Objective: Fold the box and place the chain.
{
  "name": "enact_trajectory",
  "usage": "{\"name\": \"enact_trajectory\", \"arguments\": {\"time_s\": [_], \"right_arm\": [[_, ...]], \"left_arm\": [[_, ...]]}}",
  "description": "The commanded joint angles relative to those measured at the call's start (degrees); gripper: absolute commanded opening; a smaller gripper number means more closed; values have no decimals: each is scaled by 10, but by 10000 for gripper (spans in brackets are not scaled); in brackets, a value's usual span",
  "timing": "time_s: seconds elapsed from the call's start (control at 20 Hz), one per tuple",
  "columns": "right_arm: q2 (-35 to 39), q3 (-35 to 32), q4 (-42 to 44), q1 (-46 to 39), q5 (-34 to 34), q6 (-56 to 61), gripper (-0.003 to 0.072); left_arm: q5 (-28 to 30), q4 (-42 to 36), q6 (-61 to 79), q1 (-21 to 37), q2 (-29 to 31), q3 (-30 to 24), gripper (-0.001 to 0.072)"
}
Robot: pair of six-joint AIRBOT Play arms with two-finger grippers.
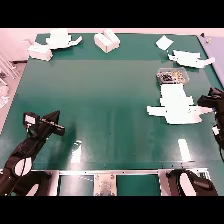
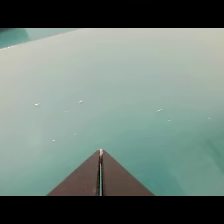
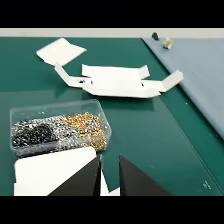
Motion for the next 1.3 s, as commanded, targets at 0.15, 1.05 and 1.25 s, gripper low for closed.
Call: {"name": "enact_trajectory", "arguments": {"time_s": [0.15,1.05,1.25], "right_arm": [[-59,35,-1,-49,21,-34,240],[-602,613,-511,-376,773,500,433],[-701,730,-511,-376,824,505,441]], "left_arm": [[1,0,0,0,0,0,21],[1,0,0,0,0,0,21],[1,0,0,0,0,0,20]]}}
